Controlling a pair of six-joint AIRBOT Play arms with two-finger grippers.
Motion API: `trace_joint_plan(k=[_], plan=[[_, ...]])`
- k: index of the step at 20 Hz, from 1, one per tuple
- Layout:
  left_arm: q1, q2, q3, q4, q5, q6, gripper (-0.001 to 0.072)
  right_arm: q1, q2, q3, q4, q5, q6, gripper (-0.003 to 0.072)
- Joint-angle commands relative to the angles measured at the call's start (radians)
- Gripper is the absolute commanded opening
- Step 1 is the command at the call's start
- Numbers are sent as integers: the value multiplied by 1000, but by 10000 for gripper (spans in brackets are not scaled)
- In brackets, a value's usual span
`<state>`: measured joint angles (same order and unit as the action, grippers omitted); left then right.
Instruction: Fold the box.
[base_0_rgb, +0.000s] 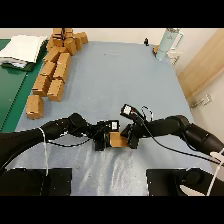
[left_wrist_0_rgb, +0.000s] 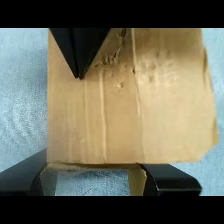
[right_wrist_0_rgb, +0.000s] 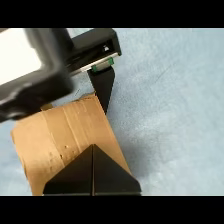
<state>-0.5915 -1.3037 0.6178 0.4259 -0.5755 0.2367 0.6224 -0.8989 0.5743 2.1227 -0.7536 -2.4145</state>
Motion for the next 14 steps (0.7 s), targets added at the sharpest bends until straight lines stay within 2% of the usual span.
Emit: trace_joint_plan(k=[1,6,10,11,12,13,14], plan=[[-1,1,0,0,0,0,465,91,34,-45,-141,119,-2,2],[-1,1,0,0,0,0,465,248,102,-103,-383,218,113,2],[-1,1,0,0,0,0,465,304,128,-116,-425,193,110,14],[-1,1,0,0,0,0,465,314,127,-116,-427,183,110,65],[-1,1,0,0,0,0,465,319,125,-116,-426,179,110,230],[-1,1,0,0,0,0,465,320,125,-116,-429,179,106,351],[-1,1,0,0,0,0,465,320,126,-116,-429,180,86,357]])
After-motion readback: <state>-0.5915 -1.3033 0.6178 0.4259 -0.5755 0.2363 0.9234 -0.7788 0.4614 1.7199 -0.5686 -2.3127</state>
